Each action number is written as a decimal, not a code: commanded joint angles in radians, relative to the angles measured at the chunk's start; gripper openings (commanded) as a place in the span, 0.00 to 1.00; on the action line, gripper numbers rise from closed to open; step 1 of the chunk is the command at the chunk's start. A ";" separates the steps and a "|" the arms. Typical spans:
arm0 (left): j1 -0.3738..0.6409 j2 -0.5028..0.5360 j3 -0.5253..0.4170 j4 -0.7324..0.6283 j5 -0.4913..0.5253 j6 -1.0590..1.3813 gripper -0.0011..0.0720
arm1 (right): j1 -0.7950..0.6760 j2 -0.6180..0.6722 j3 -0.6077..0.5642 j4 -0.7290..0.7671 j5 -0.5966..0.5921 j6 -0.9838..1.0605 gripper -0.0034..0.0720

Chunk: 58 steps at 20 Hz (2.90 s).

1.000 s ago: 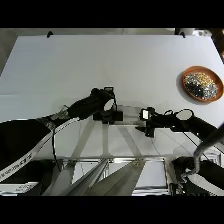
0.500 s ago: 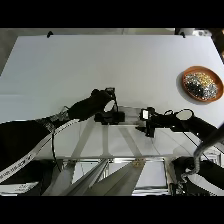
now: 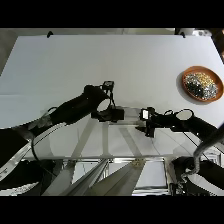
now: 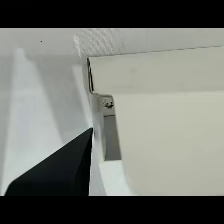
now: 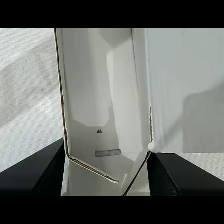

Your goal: Fold the box and place the chain.

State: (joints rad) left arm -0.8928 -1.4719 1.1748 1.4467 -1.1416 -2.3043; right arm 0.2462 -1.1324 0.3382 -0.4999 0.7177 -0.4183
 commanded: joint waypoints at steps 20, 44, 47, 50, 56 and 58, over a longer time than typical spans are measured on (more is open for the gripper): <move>0.323 0.303 -0.492 -0.397 0.354 2.201 0.98 | 0.001 0.000 0.000 -0.001 0.000 0.000 0.58; 0.341 0.056 -0.491 -0.964 0.359 2.690 0.98 | 0.001 0.000 0.000 0.000 0.000 0.000 0.58; 0.325 0.041 -0.491 -0.968 0.356 2.690 0.98 | 0.001 0.000 0.000 0.000 0.000 0.000 0.58; 0.305 0.018 -0.491 -1.008 0.377 2.689 0.97 | 0.001 0.000 0.000 0.000 0.000 0.000 0.58; 0.301 -0.011 -0.491 -1.013 0.383 2.681 0.97 | 0.001 0.000 0.000 0.000 0.000 0.000 0.58; 0.301 -0.015 -0.491 -1.021 0.383 2.681 0.90 | 0.001 0.000 0.000 0.000 0.000 0.000 0.58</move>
State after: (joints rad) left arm -0.5907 -1.4784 0.6842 0.4343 -0.7589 0.3813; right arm 0.2462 -1.1324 0.3386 -0.5014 0.7193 -0.4202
